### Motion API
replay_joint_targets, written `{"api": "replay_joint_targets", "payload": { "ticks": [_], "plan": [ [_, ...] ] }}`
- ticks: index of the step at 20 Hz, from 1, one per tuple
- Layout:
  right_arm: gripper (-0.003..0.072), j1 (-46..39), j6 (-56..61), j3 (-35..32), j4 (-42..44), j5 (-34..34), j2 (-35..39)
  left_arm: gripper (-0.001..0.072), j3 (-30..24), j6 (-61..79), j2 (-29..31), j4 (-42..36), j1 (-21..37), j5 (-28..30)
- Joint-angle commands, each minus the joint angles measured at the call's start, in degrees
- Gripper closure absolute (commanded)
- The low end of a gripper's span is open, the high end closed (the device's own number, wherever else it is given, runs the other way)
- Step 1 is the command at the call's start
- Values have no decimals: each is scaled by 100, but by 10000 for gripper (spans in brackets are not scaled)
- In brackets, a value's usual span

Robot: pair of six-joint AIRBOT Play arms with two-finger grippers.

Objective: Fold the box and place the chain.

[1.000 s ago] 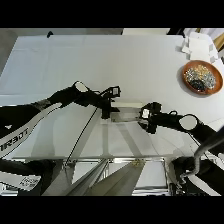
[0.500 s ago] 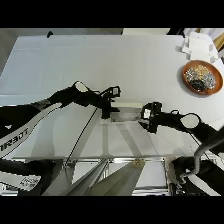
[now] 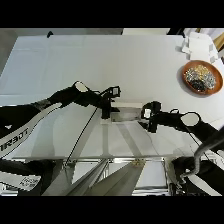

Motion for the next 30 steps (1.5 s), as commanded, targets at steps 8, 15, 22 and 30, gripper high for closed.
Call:
{"api": "replay_joint_targets", "payload": {
  "ticks": [8,15,22,30],
  "plan": [
    [-11,-271,-332,380,68,603,-623,699,4,2,4,0,0,2],
    [-10,-363,-844,415,216,896,-1056,699,4,2,4,0,0,2],
    [-10,-437,-837,896,212,1305,-1606,699,4,2,4,0,0,2],
    [-10,-533,-935,1088,205,1606,-1965,699,4,2,4,0,0,2]
  ]
}}
